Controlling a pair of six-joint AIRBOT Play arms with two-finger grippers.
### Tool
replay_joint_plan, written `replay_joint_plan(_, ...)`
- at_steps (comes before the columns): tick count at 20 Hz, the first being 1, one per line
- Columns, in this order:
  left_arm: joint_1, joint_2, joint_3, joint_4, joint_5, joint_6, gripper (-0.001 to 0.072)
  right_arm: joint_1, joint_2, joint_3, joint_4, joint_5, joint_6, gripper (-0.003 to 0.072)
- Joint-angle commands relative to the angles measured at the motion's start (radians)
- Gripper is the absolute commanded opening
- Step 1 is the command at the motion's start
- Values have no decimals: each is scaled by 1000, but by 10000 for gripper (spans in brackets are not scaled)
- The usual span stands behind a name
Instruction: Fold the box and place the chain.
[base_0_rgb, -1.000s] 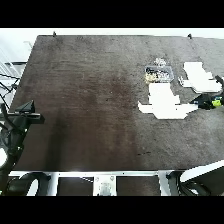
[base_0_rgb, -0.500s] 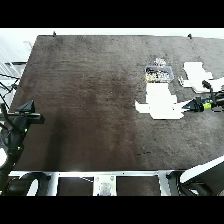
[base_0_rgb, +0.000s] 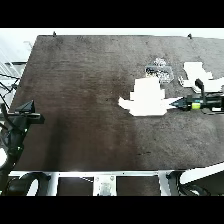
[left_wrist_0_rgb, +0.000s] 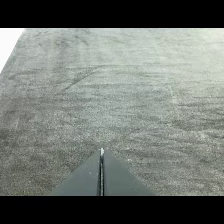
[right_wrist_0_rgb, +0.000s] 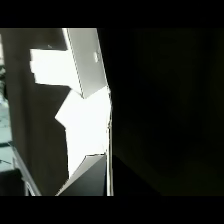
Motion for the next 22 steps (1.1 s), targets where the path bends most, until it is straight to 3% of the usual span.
replay_joint_plan(1,1,0,-1,0,0,0,20,158,140,-227,222,-171,-26,9)
replay_joint_plan(4,1,0,-1,0,0,0,20,354,166,-253,240,-301,11,9)
replay_joint_plan(8,1,0,-1,0,0,0,21,553,164,-199,248,-524,24,9)
replay_joint_plan(11,1,0,0,0,0,0,20,605,154,-156,247,-616,37,9)
replay_joint_plan(18,1,0,0,-1,-53,0,22,616,84,-149,251,-682,-95,10)
replay_joint_plan(19,1,0,0,-1,-54,0,124,618,81,-149,251,-703,-113,9)
replay_joint_plan(20,1,0,0,-1,-61,0,470,619,81,-148,259,-715,-138,10)
replay_joint_plan(21,1,1,2,-1,-71,0,705,619,81,-149,282,-716,-157,10)
replay_joint_plan(22,1,0,4,-1,-87,0,704,620,82,-149,301,-715,-169,9)
